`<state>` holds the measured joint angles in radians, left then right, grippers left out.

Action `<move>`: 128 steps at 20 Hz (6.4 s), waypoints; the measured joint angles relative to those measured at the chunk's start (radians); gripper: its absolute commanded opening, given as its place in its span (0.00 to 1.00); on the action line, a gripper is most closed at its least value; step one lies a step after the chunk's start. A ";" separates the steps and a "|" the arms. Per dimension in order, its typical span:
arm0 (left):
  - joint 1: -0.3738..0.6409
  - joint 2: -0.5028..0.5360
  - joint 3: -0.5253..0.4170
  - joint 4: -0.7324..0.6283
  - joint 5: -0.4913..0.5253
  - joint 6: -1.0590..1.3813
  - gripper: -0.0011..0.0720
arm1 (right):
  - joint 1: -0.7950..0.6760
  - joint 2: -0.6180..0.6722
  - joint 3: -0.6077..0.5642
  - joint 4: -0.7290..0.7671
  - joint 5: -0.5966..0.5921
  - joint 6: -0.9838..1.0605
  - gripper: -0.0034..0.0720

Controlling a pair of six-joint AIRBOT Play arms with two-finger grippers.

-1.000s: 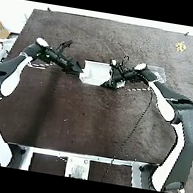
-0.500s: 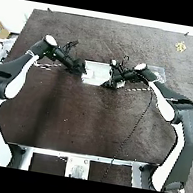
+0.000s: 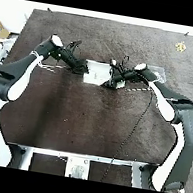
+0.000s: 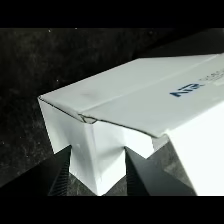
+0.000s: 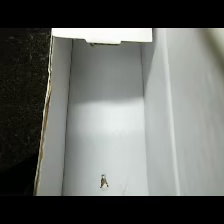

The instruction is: Fold the box and place the chain.

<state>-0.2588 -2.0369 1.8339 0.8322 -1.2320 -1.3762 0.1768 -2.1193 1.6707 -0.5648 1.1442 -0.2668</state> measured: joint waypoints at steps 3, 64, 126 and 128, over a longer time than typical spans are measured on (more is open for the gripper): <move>-0.026 -0.002 0.022 0.081 0.027 -0.066 0.51 | 0.000 0.000 0.000 0.000 0.000 -0.002 0.63; -0.275 0.092 0.221 0.856 -0.233 -0.384 0.86 | 0.001 0.000 0.000 0.000 0.000 -0.002 0.63; 0.117 -0.202 -0.048 -0.465 -0.122 1.783 1.00 | 0.001 0.000 0.000 0.000 0.000 -0.001 0.63; 0.113 -0.204 -0.048 -0.471 -0.113 1.793 0.99 | 0.001 0.000 0.000 0.000 0.000 -0.001 0.63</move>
<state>-0.1463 -2.2406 1.7855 0.3614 -1.3445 0.4164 0.1776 -2.1197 1.6707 -0.5648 1.1442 -0.2680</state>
